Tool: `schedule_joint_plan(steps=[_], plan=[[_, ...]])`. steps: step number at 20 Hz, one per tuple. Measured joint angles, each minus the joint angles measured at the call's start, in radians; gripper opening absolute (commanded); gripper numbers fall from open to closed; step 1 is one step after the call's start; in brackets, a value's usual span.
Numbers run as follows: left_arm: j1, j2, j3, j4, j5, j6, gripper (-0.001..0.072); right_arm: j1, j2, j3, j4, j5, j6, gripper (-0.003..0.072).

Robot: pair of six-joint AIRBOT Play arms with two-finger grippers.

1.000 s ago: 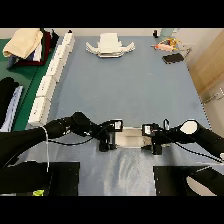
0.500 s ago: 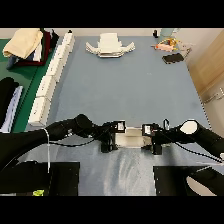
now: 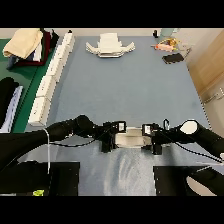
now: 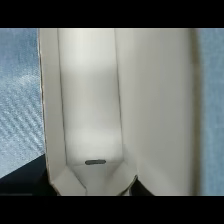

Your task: Fold the box.

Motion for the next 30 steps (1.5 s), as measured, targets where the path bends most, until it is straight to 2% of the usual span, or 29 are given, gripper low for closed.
schedule_joint_plan(steps=[21,22,23,30], plan=[[-0.001,0.000,0.000,0.003,0.004,-0.079,0.0424,0.000,0.000,0.000,0.000,0.000,0.000,0.0520],[-0.001,0.000,0.000,0.003,0.004,-0.079,0.0424,0.000,0.000,0.000,0.000,0.000,0.000,0.0559],[-0.001,0.000,0.000,0.000,0.004,-0.081,0.0425,0.000,0.000,0.000,0.000,0.000,0.001,0.0719],[-0.001,0.000,0.000,0.002,0.005,-0.079,0.0425,-0.001,0.001,0.002,0.002,0.020,0.008,0.0716]])
